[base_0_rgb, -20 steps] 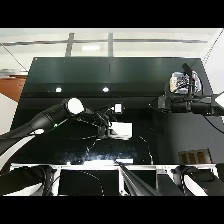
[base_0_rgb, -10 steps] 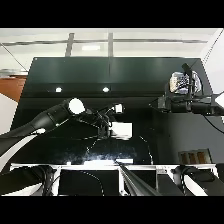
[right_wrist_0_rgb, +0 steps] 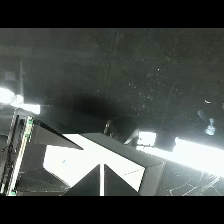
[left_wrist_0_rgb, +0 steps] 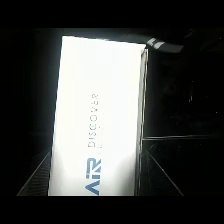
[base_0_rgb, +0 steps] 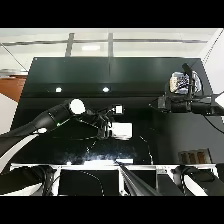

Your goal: Fold the box and place the chain.

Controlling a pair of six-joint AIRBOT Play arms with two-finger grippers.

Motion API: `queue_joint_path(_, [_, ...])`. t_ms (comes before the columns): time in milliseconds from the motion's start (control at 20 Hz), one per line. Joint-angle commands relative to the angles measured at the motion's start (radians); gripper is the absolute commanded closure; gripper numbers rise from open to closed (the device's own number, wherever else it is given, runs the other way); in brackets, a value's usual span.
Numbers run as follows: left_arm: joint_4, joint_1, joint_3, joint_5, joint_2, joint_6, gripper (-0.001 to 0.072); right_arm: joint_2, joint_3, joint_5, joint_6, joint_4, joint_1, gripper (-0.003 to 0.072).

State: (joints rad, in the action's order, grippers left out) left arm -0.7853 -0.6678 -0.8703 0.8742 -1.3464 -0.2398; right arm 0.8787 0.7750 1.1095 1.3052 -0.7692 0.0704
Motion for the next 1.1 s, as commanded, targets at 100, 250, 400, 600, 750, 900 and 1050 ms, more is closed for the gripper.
queue_joint_path(100, [-0.003,-0.002,0.0,-0.004,-0.001,0.0,-0.0001,-0.001,0.001,0.0,0.0,0.0,0.0,0.0646])
queue_joint_path(250, [-0.01,-0.022,0.0,-0.032,-0.021,0.0,-0.0001,-0.001,0.001,-0.009,0.0,0.0,0.0,0.0647])
queue_joint_path(400, [-0.023,-0.055,0.0,-0.076,-0.066,0.0,-0.0001,-0.001,0.001,-0.014,0.0,0.0,0.0,0.0646])
queue_joint_path(600, [-0.066,-0.063,0.0,-0.09,-0.094,-0.001,0.0001,-0.001,0.001,-0.014,0.0,0.0,0.0,0.0646])
queue_joint_path(750, [-0.101,-0.056,-0.002,-0.09,-0.092,-0.034,0.0179,-0.001,0.001,-0.014,0.0,0.0,0.0,0.0646])
queue_joint_path(900, [-0.114,-0.003,-0.009,-0.081,-0.053,-0.093,0.0351,-0.001,0.001,-0.014,0.0,0.0,0.0,0.0647])
queue_joint_path(1050, [-0.201,0.14,-0.022,-0.079,-0.002,-0.194,0.0354,-0.001,0.001,-0.015,0.0,0.001,0.0,0.0646])
